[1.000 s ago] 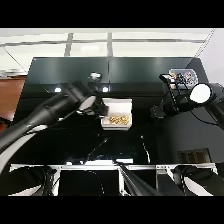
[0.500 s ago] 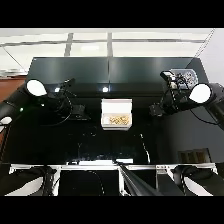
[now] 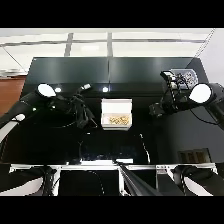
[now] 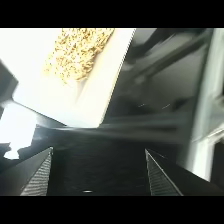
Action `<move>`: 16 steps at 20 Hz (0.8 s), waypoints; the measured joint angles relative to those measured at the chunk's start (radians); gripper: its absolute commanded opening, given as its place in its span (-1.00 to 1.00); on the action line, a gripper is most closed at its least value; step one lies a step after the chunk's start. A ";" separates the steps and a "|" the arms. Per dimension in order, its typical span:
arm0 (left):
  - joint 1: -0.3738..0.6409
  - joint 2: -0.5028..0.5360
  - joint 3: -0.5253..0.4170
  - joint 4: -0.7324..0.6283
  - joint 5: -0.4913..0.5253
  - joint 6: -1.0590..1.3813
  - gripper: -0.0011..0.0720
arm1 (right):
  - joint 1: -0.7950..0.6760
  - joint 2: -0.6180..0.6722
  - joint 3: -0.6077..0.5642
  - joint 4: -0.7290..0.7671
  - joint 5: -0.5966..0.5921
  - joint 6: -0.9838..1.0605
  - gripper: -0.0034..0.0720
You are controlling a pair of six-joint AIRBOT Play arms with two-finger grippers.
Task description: Fold the box and place the chain.
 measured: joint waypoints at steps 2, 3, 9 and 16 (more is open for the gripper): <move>-0.029 -0.002 0.002 0.044 0.042 0.085 0.97 | 0.000 0.000 0.000 0.008 0.002 0.000 -0.08; -0.037 -0.003 0.003 0.057 0.064 0.111 0.97 | 0.000 0.000 0.000 0.011 0.002 0.002 -0.08; -0.056 -0.019 -0.006 0.105 0.201 0.197 0.97 | 0.000 0.000 0.000 0.032 -0.043 0.002 -0.08; -0.079 -0.071 -0.007 0.135 0.240 0.330 0.97 | 0.000 0.000 0.000 0.036 -0.071 0.002 -0.08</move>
